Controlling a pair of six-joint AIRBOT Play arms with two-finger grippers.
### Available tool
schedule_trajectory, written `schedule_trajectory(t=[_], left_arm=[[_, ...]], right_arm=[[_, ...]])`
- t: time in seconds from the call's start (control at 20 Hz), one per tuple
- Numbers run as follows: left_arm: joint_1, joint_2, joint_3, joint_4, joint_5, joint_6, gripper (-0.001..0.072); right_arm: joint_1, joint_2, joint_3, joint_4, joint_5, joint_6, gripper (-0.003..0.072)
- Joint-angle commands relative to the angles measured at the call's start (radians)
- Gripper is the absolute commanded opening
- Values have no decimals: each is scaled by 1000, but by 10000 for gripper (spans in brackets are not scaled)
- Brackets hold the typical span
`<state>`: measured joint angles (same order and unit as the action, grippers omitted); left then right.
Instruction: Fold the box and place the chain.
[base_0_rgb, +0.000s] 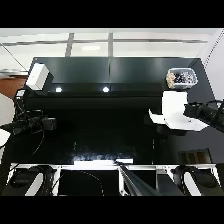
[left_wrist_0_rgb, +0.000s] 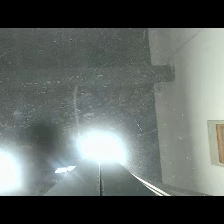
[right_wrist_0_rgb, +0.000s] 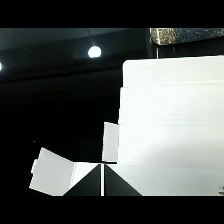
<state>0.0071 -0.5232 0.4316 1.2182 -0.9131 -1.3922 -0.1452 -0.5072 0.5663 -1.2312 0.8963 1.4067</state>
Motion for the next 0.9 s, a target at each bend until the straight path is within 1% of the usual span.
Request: schedule_trajectory(t=[0.0,0.05,0.1,0.2,0.3,0.35,0.4,0.45,0.5,0.55,0.6,0.65,0.7,0.75,0.8,0.85], left_arm=[[0,0,0,0,17,0,28],[0,0,0,0,45,0,28],[0,0,0,0,72,0,27],[0,0,0,-24,117,0,28],[0,-1,0,-25,156,0,35],[0,-4,0,-25,181,0,257],[-1,-9,0,-27,200,0,720],[-1,-16,1,-34,206,-6,699],[-2,-24,3,-33,204,-3,699],[-7,-32,5,-33,204,-2,699],[-15,-39,5,-34,207,-3,699],[-29,-47,7,-33,208,-2,699],[-45,-56,12,-33,207,-3,699],[-62,-69,22,-32,205,-3,699],[-78,-84,35,-32,200,-3,699],[-93,-103,53,-32,199,-3,699]], right_arm=[[0,0,-1,0,0,-1,28],[0,0,-1,1,-2,0,27],[0,0,-1,5,-27,0,27],[0,0,-1,28,-127,0,28],[0,0,-1,58,-199,0,27],[0,0,0,75,-228,0,27],[0,0,0,88,-248,0,28],[0,0,-1,106,-256,0,28],[0,-1,-1,105,-268,0,37],[-1,-2,-1,102,-267,0,514],[-1,-3,-1,92,-263,-5,714],[-4,-5,0,59,-260,-4,719],[-15,-11,1,-7,-256,19,717],[-52,-39,17,-135,-225,114,716],[-114,-92,54,-278,-160,228,716],[-187,-158,97,-378,-97,274,716]])
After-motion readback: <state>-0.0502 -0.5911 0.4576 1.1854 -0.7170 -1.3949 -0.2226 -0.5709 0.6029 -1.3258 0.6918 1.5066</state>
